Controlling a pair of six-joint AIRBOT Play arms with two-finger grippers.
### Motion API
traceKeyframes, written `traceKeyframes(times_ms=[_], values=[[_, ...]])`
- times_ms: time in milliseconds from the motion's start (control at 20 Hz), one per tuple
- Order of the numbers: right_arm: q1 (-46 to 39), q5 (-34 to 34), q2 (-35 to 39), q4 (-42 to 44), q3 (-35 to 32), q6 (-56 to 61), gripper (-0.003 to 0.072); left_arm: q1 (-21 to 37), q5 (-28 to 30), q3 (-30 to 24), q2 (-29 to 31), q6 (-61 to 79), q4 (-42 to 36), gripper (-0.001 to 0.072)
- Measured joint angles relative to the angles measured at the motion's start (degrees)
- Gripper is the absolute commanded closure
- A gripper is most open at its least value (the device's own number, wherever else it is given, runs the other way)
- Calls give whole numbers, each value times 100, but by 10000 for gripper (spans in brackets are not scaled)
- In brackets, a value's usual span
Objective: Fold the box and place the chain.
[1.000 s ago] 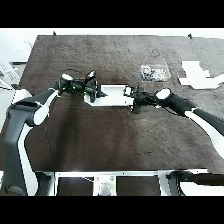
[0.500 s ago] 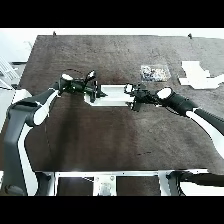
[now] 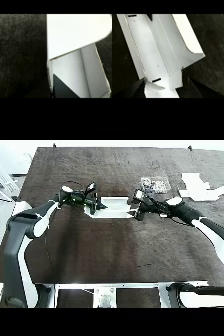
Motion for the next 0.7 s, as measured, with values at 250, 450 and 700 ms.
traceKeyframes(times_ms=[250,450,700], values=[[-83,326,-203,339,13,-212,83,0,-2,0,0,0,0,685],[-114,400,-286,420,31,-369,83,0,-2,0,0,2,-2,685],[-212,610,-501,457,337,-509,83,0,0,0,0,2,-2,685]])
